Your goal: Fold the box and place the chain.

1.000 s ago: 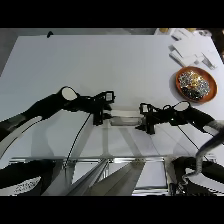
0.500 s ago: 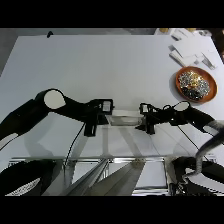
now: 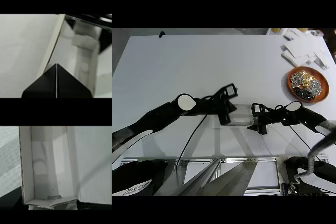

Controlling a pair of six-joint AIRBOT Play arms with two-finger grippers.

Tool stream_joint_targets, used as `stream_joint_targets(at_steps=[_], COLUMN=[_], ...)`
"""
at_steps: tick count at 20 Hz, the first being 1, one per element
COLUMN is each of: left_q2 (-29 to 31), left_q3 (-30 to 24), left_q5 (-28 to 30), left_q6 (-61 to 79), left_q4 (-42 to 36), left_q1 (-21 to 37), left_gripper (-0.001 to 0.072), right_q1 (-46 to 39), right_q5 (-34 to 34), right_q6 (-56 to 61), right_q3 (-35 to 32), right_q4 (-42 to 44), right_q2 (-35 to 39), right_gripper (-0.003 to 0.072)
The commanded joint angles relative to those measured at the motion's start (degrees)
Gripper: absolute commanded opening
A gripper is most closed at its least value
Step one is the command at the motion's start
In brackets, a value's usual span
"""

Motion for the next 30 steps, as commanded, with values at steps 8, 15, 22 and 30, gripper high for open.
stream_joint_targets(at_steps=[8, 15, 22, 30], left_q2=[-9.01, 0.42, 7.15, 3.39], left_q3=[0.07, 0.07, 0.02, -4.70], left_q5=[3.37, -4.94, -29.55, -20.81], left_q6=[-0.24, -5.35, -16.48, 7.80], left_q4=[-11.23, 3.78, 39.21, 30.49], left_q1=[1.11, 3.02, 4.04, 7.06], left_gripper=[0.0005, 0.0003, 0.0010, 0.0222], right_q1=[0.00, 0.00, 0.00, 0.00], right_q5=[0.02, 0.00, 0.00, 0.02], right_q6=[0.00, 0.00, 0.00, 0.00], right_q3=[0.00, 0.00, 0.00, 0.00], right_q4=[0.00, 0.00, 0.00, 0.00], right_q2=[-0.02, -0.02, -0.02, -0.02], right_gripper=[0.0261, 0.0261, 0.0261, 0.0261])
